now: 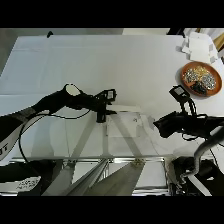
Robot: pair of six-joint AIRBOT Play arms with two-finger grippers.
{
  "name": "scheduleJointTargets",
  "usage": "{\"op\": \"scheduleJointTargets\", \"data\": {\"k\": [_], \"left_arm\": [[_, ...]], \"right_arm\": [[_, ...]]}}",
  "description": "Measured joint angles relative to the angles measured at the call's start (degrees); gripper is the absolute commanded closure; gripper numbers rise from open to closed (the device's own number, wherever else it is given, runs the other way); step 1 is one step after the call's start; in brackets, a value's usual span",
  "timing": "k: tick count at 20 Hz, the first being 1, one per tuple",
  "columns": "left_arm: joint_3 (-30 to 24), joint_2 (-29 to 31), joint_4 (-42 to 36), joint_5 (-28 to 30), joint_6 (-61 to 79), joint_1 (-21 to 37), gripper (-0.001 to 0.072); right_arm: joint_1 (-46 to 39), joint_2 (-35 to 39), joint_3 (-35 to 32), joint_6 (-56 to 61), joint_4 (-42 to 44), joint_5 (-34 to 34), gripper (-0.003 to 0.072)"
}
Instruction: Fold the box and place the chain.
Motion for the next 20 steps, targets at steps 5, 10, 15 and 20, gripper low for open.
{"op": "scheduleJointTargets", "data": {"k": [5,10,15,20], "left_arm": [[0.0,-3.1,-1.7,0.7,4.7,-2.0,0.0705],[0.0,-4.8,-2.3,1.5,5.8,-2.5,0.0703],[0.0,-5.1,-2.8,2.4,6.0,-2.6,0.0704],[0.0,-5.2,-3.7,3.1,5.4,-2.6,0.0707]], "right_arm": [[0.0,0.3,0.0,0.1,-0.6,-0.1,0.0330],[0.0,0.3,0.0,-0.1,-1.3,-0.3,0.0330],[0.0,0.3,0.0,-0.2,-1.8,-0.4,0.0331],[0.0,0.3,0.0,-0.2,-2.1,-0.4,0.0331]]}}
